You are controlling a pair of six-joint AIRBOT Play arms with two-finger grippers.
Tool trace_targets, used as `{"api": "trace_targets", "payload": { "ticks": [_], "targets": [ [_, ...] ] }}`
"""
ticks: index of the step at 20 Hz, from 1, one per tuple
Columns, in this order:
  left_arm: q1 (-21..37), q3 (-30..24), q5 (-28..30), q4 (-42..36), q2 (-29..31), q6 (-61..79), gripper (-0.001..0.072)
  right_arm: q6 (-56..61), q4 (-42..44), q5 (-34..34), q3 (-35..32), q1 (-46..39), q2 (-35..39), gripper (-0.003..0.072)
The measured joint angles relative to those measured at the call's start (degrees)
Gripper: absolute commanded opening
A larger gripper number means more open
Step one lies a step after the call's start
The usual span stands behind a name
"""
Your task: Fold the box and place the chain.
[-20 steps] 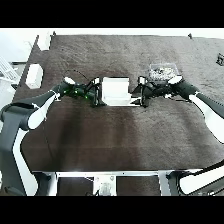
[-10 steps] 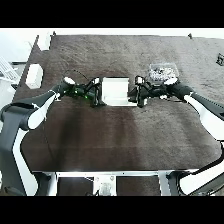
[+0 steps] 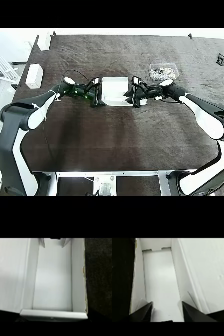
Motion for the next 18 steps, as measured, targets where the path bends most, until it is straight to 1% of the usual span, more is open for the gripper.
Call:
{"api": "trace_targets", "payload": {
  "ticks": [1,2,4,6,8,9,10,11,13,14,15,16,18],
  "targets": [
    [0.0,0.0,0.0,0.0,0.0,0.0,0.0348,0.0,0.1,0.0,0.0,0.0,0.0,0.055],
    [0.0,0.0,0.0,0.0,0.0,0.0,0.0349,-0.2,0.1,-0.2,0.0,0.1,-0.1,0.0579],
    [0.0,0.0,0.0,-0.1,0.0,0.0,0.0349,-0.4,0.0,-0.3,0.0,0.1,-0.1,0.058],
    [0.0,0.0,0.0,-0.1,0.0,0.0,0.0349,-0.8,-0.4,-0.4,0.0,0.1,-0.1,0.0638],
    [0.0,0.0,0.1,-0.1,0.0,0.0,0.0349,-0.9,-1.0,-0.5,0.0,0.1,-0.1,0.0633],
    [0.0,0.0,0.1,-0.1,0.0,0.0,0.0349,-1.0,-1.3,-0.5,0.0,0.1,-0.1,0.0557],
    [0.0,0.0,0.1,-0.1,0.0,0.0,0.0349,-1.0,-1.5,-0.5,0.0,0.1,-0.1,0.0327],
    [0.0,0.0,0.1,-0.1,0.0,0.0,0.0348,-1.0,-2.4,-0.8,0.0,0.1,0.0,0.0217],
    [0.0,0.0,0.1,-0.1,0.0,0.0,0.0348,0.5,-5.9,-0.6,0.0,-0.2,0.9,0.0107],
    [0.0,0.0,0.1,-0.1,0.0,0.0,0.0349,2.3,-8.4,-0.2,0.0,-0.4,1.7,0.0092],
    [0.0,0.0,0.1,-0.1,0.0,0.0,0.0349,4.7,-11.7,0.1,0.0,-0.7,2.7,0.0032],
    [0.0,0.0,0.1,-0.1,0.0,0.0,0.0348,6.8,-14.3,0.4,0.0,-1.1,3.8,0.0007],
    [0.0,0.0,0.1,-0.1,0.0,0.0,0.0348,11.5,-17.7,1.1,0.0,-2.1,6.6,0.0006]
  ]
}}
